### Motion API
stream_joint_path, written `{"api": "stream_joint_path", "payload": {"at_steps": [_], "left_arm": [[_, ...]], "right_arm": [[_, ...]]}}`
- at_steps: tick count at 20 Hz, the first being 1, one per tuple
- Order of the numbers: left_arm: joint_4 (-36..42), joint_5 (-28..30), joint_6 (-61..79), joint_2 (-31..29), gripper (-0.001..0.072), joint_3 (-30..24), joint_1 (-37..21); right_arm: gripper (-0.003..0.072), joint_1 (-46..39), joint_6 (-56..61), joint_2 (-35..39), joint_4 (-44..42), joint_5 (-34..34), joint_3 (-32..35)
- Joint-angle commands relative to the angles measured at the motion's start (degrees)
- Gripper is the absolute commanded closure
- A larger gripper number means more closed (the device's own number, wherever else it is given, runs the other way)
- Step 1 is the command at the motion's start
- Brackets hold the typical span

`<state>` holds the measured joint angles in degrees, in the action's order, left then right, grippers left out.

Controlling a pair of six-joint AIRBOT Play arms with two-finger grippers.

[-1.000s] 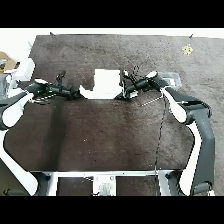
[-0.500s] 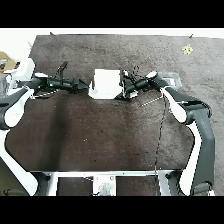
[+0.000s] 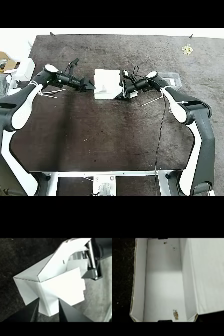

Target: Fold the box and place the chain.

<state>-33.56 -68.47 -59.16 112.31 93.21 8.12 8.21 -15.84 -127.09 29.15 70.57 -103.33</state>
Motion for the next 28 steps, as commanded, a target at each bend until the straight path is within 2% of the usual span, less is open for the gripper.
{"api": "stream_joint_path", "payload": {"at_steps": [1,9,12,17,19,23,25,28], "left_arm": [[-9.77,0.11,-7.30,0.02,0.0449,4.76,2.62],[-26.95,1.14,-23.19,0.07,0.0449,9.70,8.11],[-29.64,3.04,-27.87,0.07,0.0448,9.70,9.38],[-36.20,2.78,-34.38,0.07,0.0449,9.70,11.69],[-40.96,1.14,-38.03,0.20,0.0451,10.84,13.22],[-58.45,-4.57,-50.53,0.20,0.0480,15.50,18.62],[-61.00,-3.56,-51.89,0.52,0.0480,15.67,20.17],[-61.13,-6.32,-53.35,2.93,0.0480,17.57,21.42]], "right_arm": [[0.0242,0.07,0.02,0.02,-0.02,0.02,0.02],[0.0242,0.07,0.00,0.04,-0.02,0.00,0.02],[0.0242,0.04,0.02,0.02,-0.02,0.02,0.02],[0.0242,0.07,0.00,0.04,-0.02,0.02,0.02],[0.0241,0.07,0.02,0.04,-0.02,0.00,0.00],[0.0242,0.07,0.00,0.02,-0.02,0.00,0.02],[0.0241,0.07,0.02,0.02,-0.02,0.00,0.02],[0.0242,0.07,0.00,0.04,-0.02,-0.02,0.02]]}}
